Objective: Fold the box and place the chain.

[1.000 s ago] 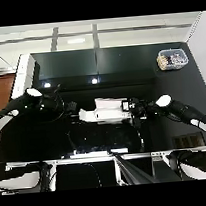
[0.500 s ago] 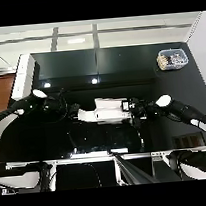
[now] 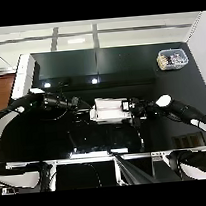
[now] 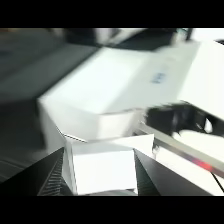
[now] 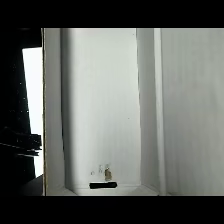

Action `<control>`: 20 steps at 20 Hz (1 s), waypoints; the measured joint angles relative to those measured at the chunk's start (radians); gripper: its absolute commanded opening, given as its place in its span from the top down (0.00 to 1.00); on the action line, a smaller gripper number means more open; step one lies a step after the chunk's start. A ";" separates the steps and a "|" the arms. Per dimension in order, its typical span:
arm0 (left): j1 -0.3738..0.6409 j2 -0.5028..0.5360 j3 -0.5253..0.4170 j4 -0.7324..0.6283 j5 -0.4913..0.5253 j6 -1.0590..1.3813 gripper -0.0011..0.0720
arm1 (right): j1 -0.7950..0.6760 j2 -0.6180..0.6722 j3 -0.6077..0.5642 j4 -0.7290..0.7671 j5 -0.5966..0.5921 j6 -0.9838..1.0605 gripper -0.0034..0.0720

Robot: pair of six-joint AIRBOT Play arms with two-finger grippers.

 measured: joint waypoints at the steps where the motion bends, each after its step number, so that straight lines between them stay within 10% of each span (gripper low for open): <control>1: -0.008 0.000 0.002 0.002 -0.007 0.002 0.29 | 0.000 0.000 0.000 0.000 0.000 0.000 0.88; 20: -0.229 0.005 0.269 0.420 0.021 -0.466 0.32 | 0.000 0.000 0.000 0.000 0.001 0.000 0.88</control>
